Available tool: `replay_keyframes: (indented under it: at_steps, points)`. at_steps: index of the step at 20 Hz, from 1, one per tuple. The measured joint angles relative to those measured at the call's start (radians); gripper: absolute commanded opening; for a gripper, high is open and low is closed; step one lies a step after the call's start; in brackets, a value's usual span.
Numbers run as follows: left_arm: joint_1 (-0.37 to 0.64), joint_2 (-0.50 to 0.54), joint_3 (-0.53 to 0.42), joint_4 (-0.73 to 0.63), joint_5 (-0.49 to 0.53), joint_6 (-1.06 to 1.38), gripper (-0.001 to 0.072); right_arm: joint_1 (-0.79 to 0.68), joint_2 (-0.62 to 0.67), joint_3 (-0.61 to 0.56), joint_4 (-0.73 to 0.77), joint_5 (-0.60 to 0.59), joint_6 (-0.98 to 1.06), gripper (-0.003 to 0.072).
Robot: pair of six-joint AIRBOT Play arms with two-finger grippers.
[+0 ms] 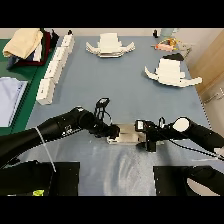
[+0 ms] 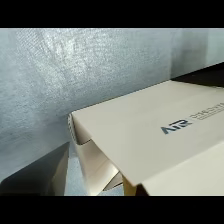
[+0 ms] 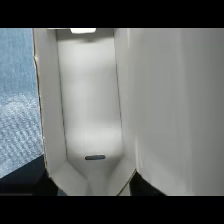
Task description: Fold the box.
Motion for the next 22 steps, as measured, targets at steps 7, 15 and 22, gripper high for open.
replay_keyframes:
  at_steps: [7, 15, 22]
  points:
    - [-0.067, -0.103, 0.128, 0.192, -0.143, -0.226, 0.046, 0.0, 0.0, 0.0, 0.0, 0.0, 0.0, 0.0501]
    - [-0.118, -0.243, 0.267, 0.273, -0.276, -0.319, 0.0459, 0.0, 0.0, 0.0, 0.0, 0.0, 0.0, 0.05]
    - [-0.132, -0.278, 0.301, 0.303, -0.33, -0.401, 0.0013, 0.0, 0.0, 0.0, 0.0, 0.0, 0.0, 0.0501]
